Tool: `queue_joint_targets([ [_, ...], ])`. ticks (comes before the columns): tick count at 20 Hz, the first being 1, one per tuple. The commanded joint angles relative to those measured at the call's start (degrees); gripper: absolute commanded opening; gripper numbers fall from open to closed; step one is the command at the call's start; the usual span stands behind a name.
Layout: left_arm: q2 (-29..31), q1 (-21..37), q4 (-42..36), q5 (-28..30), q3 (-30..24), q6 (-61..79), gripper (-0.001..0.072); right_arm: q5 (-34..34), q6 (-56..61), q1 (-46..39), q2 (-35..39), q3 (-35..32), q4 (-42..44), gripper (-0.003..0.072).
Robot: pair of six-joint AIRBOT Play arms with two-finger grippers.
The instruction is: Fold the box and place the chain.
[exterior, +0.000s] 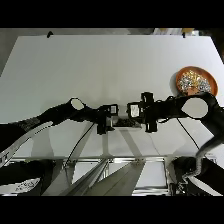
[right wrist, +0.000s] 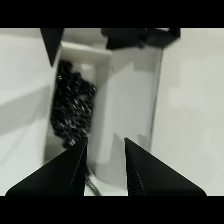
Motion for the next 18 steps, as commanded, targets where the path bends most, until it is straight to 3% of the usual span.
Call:
queue_joint_targets([
  [1,0.0,0.0,0.0,0.0,-0.02,0.02,0.0362,-0.61,0.2,-4.48,0.57,0.0,-4.55,0.0261],
  [9,0.0,0.0,0.0,0.02,-0.02,0.02,0.0362,-0.63,-4.02,-20.15,-0.46,-0.66,-4.35,0.0258],
  [18,0.0,0.0,0.0,0.02,-0.02,0.02,0.0362,-3.32,-8.26,-23.43,-15.04,-2.51,-4.46,0.0258],
])
